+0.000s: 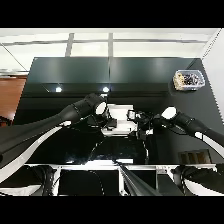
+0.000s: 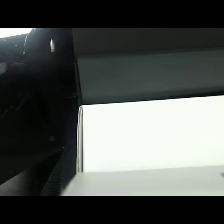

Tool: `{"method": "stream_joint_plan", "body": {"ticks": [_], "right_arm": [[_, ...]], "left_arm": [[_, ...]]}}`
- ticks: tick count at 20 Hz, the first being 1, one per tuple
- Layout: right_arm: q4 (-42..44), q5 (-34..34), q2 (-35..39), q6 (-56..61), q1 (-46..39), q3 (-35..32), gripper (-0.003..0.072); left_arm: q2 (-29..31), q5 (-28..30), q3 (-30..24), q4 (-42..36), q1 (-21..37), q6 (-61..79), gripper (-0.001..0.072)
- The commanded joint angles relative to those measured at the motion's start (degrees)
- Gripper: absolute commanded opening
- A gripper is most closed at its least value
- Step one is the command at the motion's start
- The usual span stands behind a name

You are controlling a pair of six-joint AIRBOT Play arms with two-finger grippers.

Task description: Fold the box and place the chain.

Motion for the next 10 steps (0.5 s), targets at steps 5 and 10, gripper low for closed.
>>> {"method": "stream_joint_plan", "body": {"ticks": [5,10], "right_arm": [[0.0,0.0,0.0,0.0,0.1,0.0,0.0479],[0.0,0.0,0.0,0.0,0.1,0.0,0.0479]], "left_arm": [[0.0,2.3,0.0,0.4,0.0,-0.6,0.0025],[0.0,2.8,0.0,0.7,0.1,1.3,0.0027]]}}
